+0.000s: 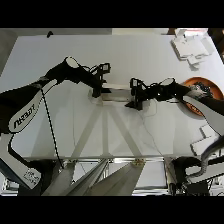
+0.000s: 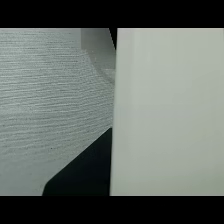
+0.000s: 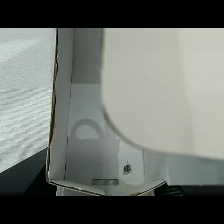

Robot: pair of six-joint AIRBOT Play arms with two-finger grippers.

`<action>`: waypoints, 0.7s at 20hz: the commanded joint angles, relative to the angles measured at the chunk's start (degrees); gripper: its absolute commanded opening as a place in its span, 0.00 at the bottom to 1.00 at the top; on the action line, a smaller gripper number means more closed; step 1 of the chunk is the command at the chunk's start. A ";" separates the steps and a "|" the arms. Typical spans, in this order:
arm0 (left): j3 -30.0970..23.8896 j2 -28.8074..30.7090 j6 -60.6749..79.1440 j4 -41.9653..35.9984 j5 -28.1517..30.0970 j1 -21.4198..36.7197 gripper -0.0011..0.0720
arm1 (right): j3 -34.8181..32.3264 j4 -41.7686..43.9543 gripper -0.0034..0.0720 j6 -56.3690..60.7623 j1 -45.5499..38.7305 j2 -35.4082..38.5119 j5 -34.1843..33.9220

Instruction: Fold the box and place the chain.

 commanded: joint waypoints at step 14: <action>-0.02 -0.04 0.02 -0.07 0.04 0.24 0.04 | 0.04 0.00 0.74 0.00 0.04 -0.04 0.04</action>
